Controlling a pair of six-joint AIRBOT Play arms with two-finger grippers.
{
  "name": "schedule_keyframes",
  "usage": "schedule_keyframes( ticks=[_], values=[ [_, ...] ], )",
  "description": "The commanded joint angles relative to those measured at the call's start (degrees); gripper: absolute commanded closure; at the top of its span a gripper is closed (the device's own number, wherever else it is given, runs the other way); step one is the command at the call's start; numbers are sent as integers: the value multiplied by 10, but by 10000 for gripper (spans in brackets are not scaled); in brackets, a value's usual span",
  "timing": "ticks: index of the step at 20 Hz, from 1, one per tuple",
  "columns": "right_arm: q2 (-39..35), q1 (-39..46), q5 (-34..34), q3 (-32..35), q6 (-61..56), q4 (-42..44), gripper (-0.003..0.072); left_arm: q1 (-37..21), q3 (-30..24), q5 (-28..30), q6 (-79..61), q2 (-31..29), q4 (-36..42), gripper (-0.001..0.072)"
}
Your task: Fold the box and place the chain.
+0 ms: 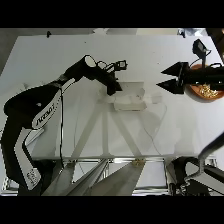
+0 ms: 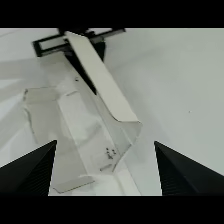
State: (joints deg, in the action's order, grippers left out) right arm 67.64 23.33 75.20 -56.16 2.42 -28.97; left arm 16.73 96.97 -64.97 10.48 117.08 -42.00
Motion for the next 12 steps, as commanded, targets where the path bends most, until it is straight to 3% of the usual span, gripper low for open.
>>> schedule_keyframes(
  ticks=[1,5,12],
  values=[
    [-54,-1,56,0,6,18,-12,0,0,-1,0,0,0,695],
    [-126,-6,110,0,-43,89,-20,0,0,-1,0,0,0,695],
    [-194,-11,161,0,-66,98,-7,0,0,-2,0,0,0,695]
  ],
)
